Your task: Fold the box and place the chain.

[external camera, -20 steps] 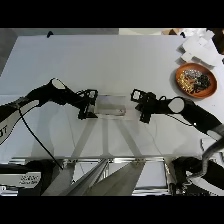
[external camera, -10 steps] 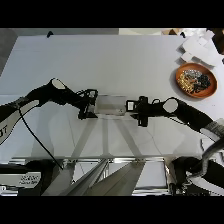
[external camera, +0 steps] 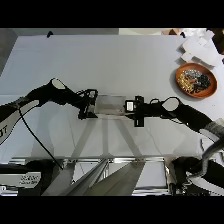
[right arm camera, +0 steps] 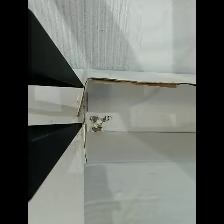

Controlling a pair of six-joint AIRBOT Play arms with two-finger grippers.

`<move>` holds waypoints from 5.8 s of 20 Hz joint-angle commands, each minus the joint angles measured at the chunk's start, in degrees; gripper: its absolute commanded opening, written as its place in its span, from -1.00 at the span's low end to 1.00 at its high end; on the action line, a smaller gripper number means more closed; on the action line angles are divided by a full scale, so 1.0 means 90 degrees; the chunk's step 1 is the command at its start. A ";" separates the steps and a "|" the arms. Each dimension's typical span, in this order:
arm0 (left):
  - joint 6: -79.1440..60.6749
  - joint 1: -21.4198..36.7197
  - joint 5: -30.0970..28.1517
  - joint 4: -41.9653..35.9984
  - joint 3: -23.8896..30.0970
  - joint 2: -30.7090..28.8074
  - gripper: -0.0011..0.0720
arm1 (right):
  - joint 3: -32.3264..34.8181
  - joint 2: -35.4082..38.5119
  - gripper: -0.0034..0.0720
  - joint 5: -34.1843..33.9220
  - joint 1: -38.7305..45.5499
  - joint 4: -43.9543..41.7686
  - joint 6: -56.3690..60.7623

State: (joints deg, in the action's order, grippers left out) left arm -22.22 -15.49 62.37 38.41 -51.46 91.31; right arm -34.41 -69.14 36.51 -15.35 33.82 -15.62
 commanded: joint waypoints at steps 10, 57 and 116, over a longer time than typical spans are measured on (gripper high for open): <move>-0.0002 0.0005 0.0000 0.0000 -0.0007 -0.0002 -0.05 | 0.0002 -0.0027 -0.66 -0.0010 -0.0005 -0.0367 -0.0304; -0.0002 0.0005 0.0000 0.0000 -0.0007 -0.0002 -0.05 | 0.0325 -0.0474 -0.89 0.1163 0.1120 -0.0357 0.8184; -0.0002 0.0005 -0.0002 -0.0002 -0.0007 -0.0002 -0.05 | 0.1032 -0.0214 -0.01 0.0049 0.0517 -0.3570 0.6062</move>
State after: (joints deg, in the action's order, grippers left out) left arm -22.22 -15.49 62.37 38.39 -51.46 91.31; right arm -24.67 -71.11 41.21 -9.13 1.32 38.92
